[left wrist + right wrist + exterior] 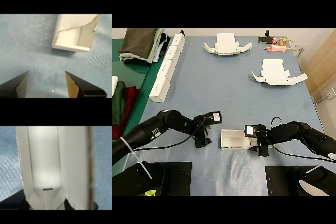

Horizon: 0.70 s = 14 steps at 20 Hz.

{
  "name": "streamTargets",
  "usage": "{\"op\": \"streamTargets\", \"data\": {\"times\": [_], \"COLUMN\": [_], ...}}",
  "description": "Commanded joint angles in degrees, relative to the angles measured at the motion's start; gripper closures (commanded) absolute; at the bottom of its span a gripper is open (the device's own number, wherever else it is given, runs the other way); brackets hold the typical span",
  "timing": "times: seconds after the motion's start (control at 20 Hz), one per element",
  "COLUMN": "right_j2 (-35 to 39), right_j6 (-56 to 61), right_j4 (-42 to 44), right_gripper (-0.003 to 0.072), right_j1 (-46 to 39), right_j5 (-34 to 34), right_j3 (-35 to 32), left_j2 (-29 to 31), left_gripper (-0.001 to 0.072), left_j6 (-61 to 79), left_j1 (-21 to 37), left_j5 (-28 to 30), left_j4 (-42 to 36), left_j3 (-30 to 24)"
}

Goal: Fold the box.

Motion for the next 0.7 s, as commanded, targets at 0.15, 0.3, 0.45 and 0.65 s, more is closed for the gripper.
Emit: {"op": "streamTargets", "data": {"times": [0.15,0.3,0.45,0.65], "right_j2": [0.0,0.0,0.0,0.0], "right_j6": [0.0,0.0,0.0,0.0], "right_j4": [0.0,0.0,0.0,0.0], "right_gripper": [0.0247,0.0247,0.0247,0.0247], "right_j1": [0.0,0.0,0.0,0.0], "right_j5": [0.0,0.0,0.0,0.0], "right_j3": [0.0,0.0,0.0,0.0], "left_j2": [-2.8,-2.8,-3.2,-5.0], "left_gripper": [0.0012,0.0012,0.0012,0.0012], "left_j6": [24.8,26.5,26.5,26.6], "left_j1": [-2.6,-2.6,-2.6,-2.7], "left_j5": [7.3,9.2,10.8,10.6], "left_j4": [-19.1,-22.0,-23.5,-24.3], "left_j3": [-5.2,-6.9,-7.0,-7.0]}}
